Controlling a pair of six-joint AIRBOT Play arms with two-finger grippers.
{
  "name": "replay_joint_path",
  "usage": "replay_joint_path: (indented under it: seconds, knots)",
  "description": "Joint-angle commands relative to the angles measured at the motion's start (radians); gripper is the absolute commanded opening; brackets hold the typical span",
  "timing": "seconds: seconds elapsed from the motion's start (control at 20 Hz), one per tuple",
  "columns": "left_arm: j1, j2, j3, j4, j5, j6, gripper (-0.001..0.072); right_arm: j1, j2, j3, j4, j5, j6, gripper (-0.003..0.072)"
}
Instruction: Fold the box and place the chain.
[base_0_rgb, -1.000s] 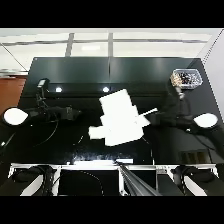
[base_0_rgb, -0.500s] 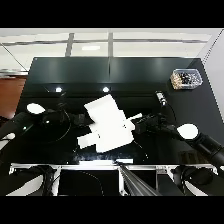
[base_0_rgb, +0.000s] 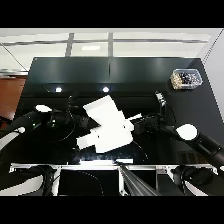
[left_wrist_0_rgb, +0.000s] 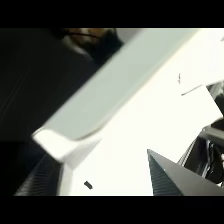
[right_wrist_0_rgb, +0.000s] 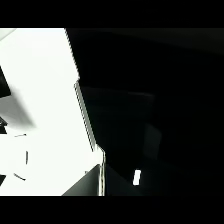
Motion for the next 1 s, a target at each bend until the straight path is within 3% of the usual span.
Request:
replay_joint_path:
  seconds: [0.0, 0.15, 0.25, 0.35, 0.45, 0.6, 0.8, 0.85, 0.9, 0.95]
  knots:
    - [-0.005, -0.01, 0.009, -0.026, -0.021, 0.169, 0.0685, 0.001, 0.001, 0.0, 0.0, 0.0, 0.005, 0.0042]
    - [-0.004, -0.037, 0.045, -0.023, -0.064, 0.211, 0.0668, 0.001, 0.001, 0.0, 0.0, 0.0, 0.006, 0.0043]
    - [-0.007, -0.082, 0.083, 0.012, -0.155, 0.216, 0.0554, 0.001, 0.001, 0.0, 0.0, 0.0, 0.01, 0.0042]
    - [-0.011, -0.129, 0.116, 0.055, -0.212, 0.214, 0.0536, 0.001, 0.001, 0.0, 0.0, 0.0, 0.01, 0.0043]
    - [-0.011, -0.163, 0.137, 0.066, -0.257, 0.214, 0.0348, 0.001, 0.001, 0.0, 0.0, 0.0, 0.013, 0.0042]
    - [-0.011, -0.171, 0.146, 0.095, -0.249, 0.214, 0.0348, 0.001, 0.001, 0.0, 0.0, 0.0, 0.013, 0.0043]
    - [-0.011, -0.17, 0.149, 0.119, -0.225, 0.215, 0.0164, -0.001, 0.001, 0.0, -0.004, 0.025, 0.013, 0.0043]
    - [-0.011, -0.17, 0.155, 0.126, -0.227, 0.216, 0.003, -0.001, 0.001, 0.003, -0.005, 0.031, 0.012, 0.0098]
    - [-0.011, -0.17, 0.164, 0.139, -0.232, 0.216, 0.0031, -0.001, 0.001, 0.008, -0.008, 0.035, 0.012, 0.0375]
    - [-0.011, -0.169, 0.176, 0.148, -0.239, 0.215, 0.0031, -0.01, 0.001, 0.02, -0.027, 0.051, 0.012, 0.0709]
